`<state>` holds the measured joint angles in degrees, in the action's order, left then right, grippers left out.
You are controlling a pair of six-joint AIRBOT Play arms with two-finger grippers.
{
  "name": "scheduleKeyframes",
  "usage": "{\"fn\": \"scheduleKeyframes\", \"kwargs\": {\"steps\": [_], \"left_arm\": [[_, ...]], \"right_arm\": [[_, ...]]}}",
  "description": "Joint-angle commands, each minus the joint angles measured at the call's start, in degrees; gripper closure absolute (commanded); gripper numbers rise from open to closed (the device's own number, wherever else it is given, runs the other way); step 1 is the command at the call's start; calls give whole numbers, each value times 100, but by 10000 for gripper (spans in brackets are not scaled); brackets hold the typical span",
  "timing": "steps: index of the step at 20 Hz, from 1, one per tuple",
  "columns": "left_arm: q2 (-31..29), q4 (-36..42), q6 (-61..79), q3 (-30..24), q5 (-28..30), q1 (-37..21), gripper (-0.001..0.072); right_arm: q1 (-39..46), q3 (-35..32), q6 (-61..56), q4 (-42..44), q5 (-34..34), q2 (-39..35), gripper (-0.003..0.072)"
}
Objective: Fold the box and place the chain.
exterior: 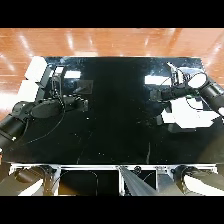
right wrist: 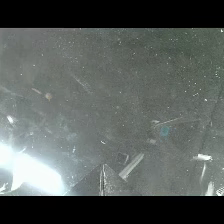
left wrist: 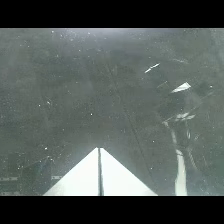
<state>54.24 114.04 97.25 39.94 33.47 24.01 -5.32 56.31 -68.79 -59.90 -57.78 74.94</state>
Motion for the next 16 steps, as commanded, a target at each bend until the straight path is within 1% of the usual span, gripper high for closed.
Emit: {"fn": "scheduleKeyframes", "kwargs": {"steps": [1, 13, 14, 16], "left_arm": [[-2, 0, 0, 4, -7, 0, 688], [46, -52, 2, 4, -98, -2, 688], [72, -70, 2, 2, -87, -2, 688], [107, -68, 0, 2, -81, 7, 688]], "right_arm": [[-4, -4, -2, 2, 0, 0, 658], [-4, -4, -2, 7, 2, 0, 658], [-4, -2, -2, 9, 39, 0, 658], [-4, -2, -2, 59, 470, 0, 658]]}}
